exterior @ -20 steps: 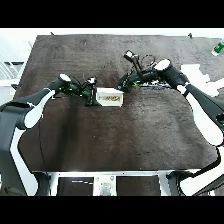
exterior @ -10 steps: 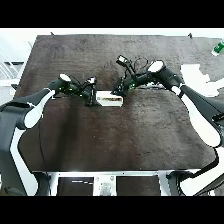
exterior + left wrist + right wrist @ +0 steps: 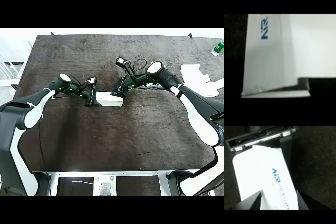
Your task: Fold the box and place the chain.
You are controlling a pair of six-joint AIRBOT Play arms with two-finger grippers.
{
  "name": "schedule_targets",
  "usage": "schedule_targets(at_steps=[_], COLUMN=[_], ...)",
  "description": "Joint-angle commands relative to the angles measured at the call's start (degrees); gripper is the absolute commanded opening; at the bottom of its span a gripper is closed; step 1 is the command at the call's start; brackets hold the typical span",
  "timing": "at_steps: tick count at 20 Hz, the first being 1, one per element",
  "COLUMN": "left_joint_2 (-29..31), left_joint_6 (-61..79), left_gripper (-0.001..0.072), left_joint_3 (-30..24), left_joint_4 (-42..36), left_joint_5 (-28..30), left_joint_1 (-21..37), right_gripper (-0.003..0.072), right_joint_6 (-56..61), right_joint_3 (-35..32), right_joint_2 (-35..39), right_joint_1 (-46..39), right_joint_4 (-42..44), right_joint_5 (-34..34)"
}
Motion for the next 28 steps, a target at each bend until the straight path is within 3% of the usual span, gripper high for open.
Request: schedule_targets(at_steps=[1, 8, 11, 28], left_joint_2=[0.04, 0.04, 0.04, 0.04], left_joint_6=[0.02, 0.02, 0.02, 0.02], left_gripper=[0.0479, 0.0479, 0.0479, 0.0479], left_joint_3=[0.02, 0.02, 0.02, 0.02], left_joint_4=[0.02, 0.02, 0.02, 0.02], left_joint_5=[0.02, 0.02, 0.0, 0.0], left_joint_1=[0.04, 0.04, 0.04, 0.04], right_gripper=[0.0531, 0.0527, 0.0527, 0.0515], right_joint_6=[-0.15, -1.49, -1.42, -1.14], right_joint_3=[0.04, 0.07, 0.13, 2.67], right_joint_2=[-0.07, -1.53, -1.62, -2.58], right_joint_1=[0.02, 0.72, 1.11, 1.55], right_joint_4=[-0.07, -0.63, -1.53, -3.02], right_joint_5=[1.73, 1.38, -2.32, -2.58])
